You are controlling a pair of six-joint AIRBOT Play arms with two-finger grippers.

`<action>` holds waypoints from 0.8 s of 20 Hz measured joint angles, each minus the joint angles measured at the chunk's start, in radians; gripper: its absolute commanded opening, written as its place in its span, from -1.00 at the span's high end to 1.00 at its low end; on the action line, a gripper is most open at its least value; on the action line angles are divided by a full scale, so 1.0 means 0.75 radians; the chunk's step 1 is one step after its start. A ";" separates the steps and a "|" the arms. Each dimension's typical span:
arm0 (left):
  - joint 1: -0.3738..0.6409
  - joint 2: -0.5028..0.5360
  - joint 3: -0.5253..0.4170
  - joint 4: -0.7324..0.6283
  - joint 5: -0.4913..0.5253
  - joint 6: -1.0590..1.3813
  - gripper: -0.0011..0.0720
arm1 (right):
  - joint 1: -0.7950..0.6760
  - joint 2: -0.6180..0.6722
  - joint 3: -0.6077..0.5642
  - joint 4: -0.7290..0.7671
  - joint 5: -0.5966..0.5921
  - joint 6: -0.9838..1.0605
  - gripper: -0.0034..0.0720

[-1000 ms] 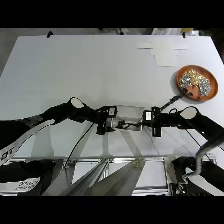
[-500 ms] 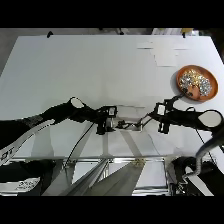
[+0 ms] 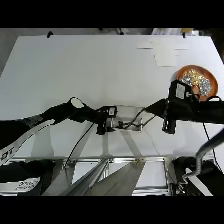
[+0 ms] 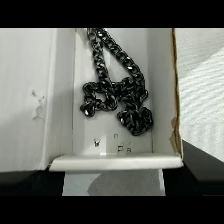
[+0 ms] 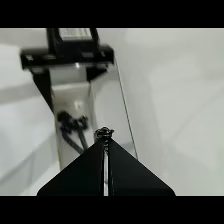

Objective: Fold the box and place the chain.

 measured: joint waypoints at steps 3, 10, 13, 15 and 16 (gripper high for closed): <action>0.000 0.000 0.000 -0.001 -0.001 0.000 -0.01 | 0.120 -0.004 0.054 0.006 -0.041 0.106 0.87; 0.000 0.000 0.000 -0.001 -0.001 -0.001 -0.01 | 0.264 -0.174 0.084 -0.001 -0.100 0.223 0.87; 0.000 0.000 0.000 0.000 0.000 0.000 -0.01 | 0.282 -0.299 0.085 -0.016 -0.106 0.251 0.87; 0.000 0.000 0.000 -0.001 0.000 0.000 -0.01 | 0.287 -0.379 0.085 -0.032 -0.104 0.278 0.87; 0.000 0.000 0.000 -0.001 0.000 -0.001 -0.01 | 0.288 -0.418 0.085 -0.036 -0.102 0.286 0.87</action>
